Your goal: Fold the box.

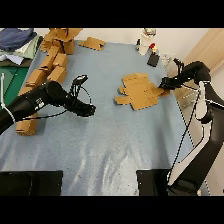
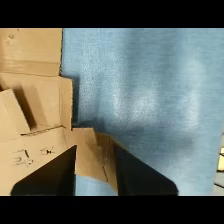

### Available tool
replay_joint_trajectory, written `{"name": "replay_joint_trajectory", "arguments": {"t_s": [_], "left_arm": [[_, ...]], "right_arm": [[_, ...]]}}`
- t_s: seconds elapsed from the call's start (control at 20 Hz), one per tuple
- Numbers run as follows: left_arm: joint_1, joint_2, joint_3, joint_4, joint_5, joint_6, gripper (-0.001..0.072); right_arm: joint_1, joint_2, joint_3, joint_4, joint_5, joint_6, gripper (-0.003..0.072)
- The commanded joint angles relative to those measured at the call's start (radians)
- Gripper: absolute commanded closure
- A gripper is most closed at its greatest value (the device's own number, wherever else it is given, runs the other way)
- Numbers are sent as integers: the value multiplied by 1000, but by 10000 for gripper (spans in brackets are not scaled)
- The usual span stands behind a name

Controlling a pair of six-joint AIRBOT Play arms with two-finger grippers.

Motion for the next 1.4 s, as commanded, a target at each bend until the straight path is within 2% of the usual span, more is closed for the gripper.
{"name": "replay_joint_trajectory", "arguments": {"t_s": [0.0, 0.1, 0.25, 0.3, 0.5, 0.75, 0.85, 1.0, 1.1, 1.35], "left_arm": [[0, 1, 0, -4, -1, 0, 698], [0, 1, 0, -21, -1, 0, 698], [0, 1, 0, -23, -6, 0, 697], [0, 1, 0, -24, -8, 0, 697], [0, 1, 0, -26, -8, 0, 698], [0, 1, 0, -26, -7, 0, 697], [0, 1, 0, -26, -8, 0, 698], [0, 1, 0, -26, -12, 0, 698], [2, 1, 0, -26, -27, 0, 698], [2, 1, 0, -25, -27, 2, 698]], "right_arm": [[1, 0, 0, 40, -69, -3, 357], [1, -1, -7, 43, -80, -3, 360], [5, -11, -7, 76, -94, -12, 574], [9, -12, -7, 94, -117, -23, 684], [18, 19, -7, 94, -175, -13, 682], [18, 124, -11, 29, -204, 41, 683], [18, 163, -58, 23, -232, 59, 683], [21, 217, -190, 26, -286, 64, 686], [40, 289, -315, 25, -275, 42, 686], [128, 553, -648, 28, -105, 42, 686]]}}
